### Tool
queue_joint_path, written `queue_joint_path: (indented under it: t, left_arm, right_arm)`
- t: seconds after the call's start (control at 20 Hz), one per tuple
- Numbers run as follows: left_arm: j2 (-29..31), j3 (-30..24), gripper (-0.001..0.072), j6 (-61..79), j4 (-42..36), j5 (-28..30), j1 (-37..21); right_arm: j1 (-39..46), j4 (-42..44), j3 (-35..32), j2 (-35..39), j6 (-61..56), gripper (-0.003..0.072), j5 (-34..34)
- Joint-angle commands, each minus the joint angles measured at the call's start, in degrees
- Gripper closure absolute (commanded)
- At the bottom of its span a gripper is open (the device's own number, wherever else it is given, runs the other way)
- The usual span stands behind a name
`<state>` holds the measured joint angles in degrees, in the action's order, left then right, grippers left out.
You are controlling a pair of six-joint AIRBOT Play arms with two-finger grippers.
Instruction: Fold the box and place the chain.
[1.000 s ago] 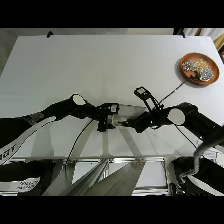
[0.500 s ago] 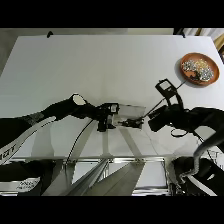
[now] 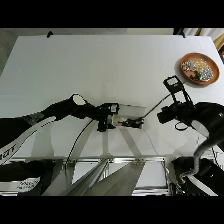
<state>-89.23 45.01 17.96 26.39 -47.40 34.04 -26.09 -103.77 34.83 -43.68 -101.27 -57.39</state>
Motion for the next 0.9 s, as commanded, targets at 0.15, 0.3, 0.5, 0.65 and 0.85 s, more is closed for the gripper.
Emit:
queue_joint_path:
  t: [0.15,0.3,0.5,0.65,0.85]
  left_arm:
    - [0.0,0.0,0.0437,0.0,0.0,0.0,0.0]
    - [0.0,0.0,0.0437,0.0,0.0,0.0,0.0]
    - [0.0,0.0,0.0437,0.0,0.0,0.0,0.0]
    - [0.0,0.0,0.0437,0.0,0.0,0.0,0.0]
    - [0.0,0.0,0.0437,0.0,0.0,0.0,0.0]
  right_arm:
    - [16.9,4.8,1.1,-11.6,7.3,0.0413,8.6]
    - [19.6,16.7,2.5,-14.7,15.7,0.0414,9.0]
    - [19.6,34.2,2.5,-18.6,38.2,0.0429,8.5]
    - [19.6,29.7,2.5,-21.3,29.4,0.0429,14.3]
    - [19.6,26.7,3.5,-22.7,28.0,0.045,17.8]
